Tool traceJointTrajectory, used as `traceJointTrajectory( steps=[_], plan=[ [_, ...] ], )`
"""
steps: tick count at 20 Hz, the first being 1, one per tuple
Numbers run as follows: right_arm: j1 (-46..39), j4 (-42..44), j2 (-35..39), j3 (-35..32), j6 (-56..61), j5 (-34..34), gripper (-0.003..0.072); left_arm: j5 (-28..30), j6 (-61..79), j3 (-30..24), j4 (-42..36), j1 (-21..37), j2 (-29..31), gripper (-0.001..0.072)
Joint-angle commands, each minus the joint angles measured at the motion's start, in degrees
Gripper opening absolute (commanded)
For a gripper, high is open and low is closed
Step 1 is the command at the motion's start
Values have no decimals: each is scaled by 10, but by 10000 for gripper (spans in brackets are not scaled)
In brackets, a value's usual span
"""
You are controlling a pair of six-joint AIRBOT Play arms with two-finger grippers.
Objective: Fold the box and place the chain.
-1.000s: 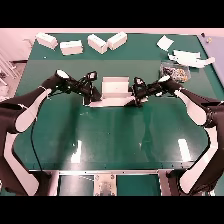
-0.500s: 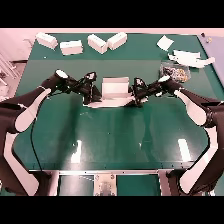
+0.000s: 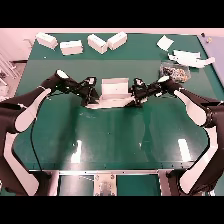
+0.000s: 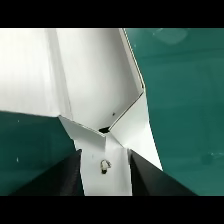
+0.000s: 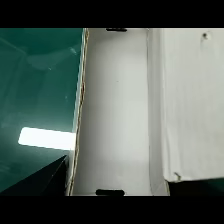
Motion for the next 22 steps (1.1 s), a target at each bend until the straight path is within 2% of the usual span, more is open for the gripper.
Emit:
traceJointTrajectory(
  steps=[1, 8, 9, 10, 22],
  plan=[
    [0, 1, 0, 0, 1, -2, 510, -5, 10, 0, -20, 1, 0, 349],
    [0, 1, 0, 0, 1, -2, 510, -15, 8, -2, -41, -8, 0, 346],
    [0, 1, 0, 0, 1, -2, 510, -6, 8, -5, -40, -9, -1, 321],
    [0, 1, 0, 0, 1, -2, 510, -1, 10, -11, -38, -9, -1, 168],
    [0, 1, 0, 0, 1, -2, 510, 25, 21, -17, -63, -28, -2, 171]
  ],
)
